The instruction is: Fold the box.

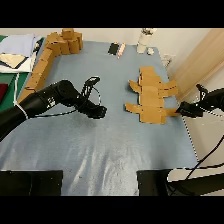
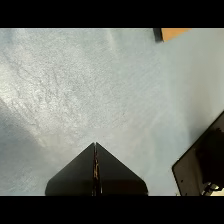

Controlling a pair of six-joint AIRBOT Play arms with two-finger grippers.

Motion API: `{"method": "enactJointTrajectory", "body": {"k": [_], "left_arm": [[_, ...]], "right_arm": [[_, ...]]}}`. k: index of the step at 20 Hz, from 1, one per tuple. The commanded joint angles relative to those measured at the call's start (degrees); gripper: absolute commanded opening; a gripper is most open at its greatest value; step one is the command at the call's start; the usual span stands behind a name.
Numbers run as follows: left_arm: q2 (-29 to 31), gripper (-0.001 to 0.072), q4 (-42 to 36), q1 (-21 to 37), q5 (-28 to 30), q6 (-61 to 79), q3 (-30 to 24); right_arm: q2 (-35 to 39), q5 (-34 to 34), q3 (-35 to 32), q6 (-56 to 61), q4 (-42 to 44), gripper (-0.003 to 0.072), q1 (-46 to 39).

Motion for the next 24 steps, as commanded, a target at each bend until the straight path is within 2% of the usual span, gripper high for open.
{"method": "enactJointTrajectory", "body": {"k": [1,3,5,8,9,10,15,17,18,19,20,21,24], "left_arm": [[0.0,0.0016,-1.1,0.0,0.0,0.0,0.1],[0.0,0.0016,-1.6,0.0,-0.1,0.0,0.1],[0.0,0.0016,-1.9,0.0,-0.1,0.0,0.1],[0.0,0.0015,-2.0,0.0,0.0,0.0,0.1],[0.0,0.0015,-2.1,0.0,0.3,0.0,0.1],[0.0,0.0015,-2.1,0.0,0.5,0.0,0.1],[0.2,0.0015,-2.2,0.8,-1.4,0.8,0.1],[0.5,0.0017,-2.3,2.4,-4.4,1.0,0.1],[0.8,0.0101,-2.3,3.1,-6.1,1.9,0.1],[1.1,0.0388,-2.3,4.0,-7.4,1.9,0.1],[1.3,0.0402,-2.3,4.7,-8.3,1.9,0.1],[1.4,0.0351,-2.3,5.4,-9.2,2.0,0.1],[1.4,0.0357,-2.2,7.4,-12.0,4.0,0.1]], "right_arm": [[-3.7,-2.7,0.1,-12.4,13.6,0.0451,-1.8],[-3.8,-4.6,0.3,-15.4,17.1,0.0367,-1.1],[-3.8,-5.7,0.4,-15.6,17.4,0.0347,-0.2],[-4.1,-6.1,0.4,-15.9,17.1,0.0162,1.5],[-4.3,-6.3,0.4,-15.9,16.8,0.0043,2.3],[-4.3,-6.5,0.4,-15.8,16.9,0.0005,3.0],[-1.8,-11.3,-0.7,-11.6,19.0,0.0001,9.5],[1.3,-11.4,-5.0,-10.4,24.3,0.0001,11.7],[3.3,-10.8,-8.4,-10.4,27.4,0.0001,13.1],[5.5,-9.9,-11.7,-9.9,29.0,0.0001,14.6],[8.1,-8.4,-15.4,-8.7,29.5,0.0001,16.7],[10.6,-6.6,-18.8,-7.7,29.5,0.0001,19.0],[19.5,2.5,-29.7,-6.5,29.6,0.0001,27.7]]}}
